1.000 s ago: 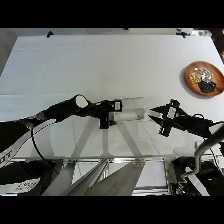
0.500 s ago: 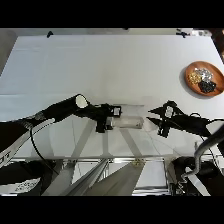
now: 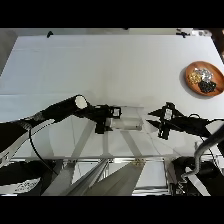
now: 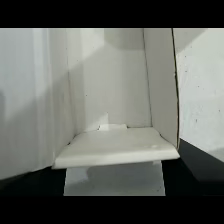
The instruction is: Fold the box and place the chain.
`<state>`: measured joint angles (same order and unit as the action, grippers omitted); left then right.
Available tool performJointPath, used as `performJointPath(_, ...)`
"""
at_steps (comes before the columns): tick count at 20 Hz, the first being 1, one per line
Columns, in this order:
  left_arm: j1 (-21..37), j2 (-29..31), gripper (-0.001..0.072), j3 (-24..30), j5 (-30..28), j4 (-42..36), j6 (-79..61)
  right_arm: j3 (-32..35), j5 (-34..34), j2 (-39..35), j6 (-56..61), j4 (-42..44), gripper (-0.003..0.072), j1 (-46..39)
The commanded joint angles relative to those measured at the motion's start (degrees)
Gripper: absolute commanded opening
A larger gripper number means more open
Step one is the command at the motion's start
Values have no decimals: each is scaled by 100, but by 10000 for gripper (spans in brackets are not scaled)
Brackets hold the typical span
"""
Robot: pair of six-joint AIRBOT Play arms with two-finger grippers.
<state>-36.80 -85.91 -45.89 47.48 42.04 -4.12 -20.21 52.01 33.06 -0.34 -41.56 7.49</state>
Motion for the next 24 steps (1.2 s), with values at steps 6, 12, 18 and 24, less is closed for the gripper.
performJointPath(6,0,2,435,-7,-437,4,573,-2,31,4,-17,9,219,0)
performJointPath(12,0,2,436,-7,-437,2,568,-2,63,4,-389,249,17,2)
performJointPath(18,0,2,435,-7,-437,0,566,-2,-446,876,-1731,1711,13,0)
performJointPath(24,0,2,435,-7,-437,0,568,-2,-1414,2398,-2879,4103,7,0)
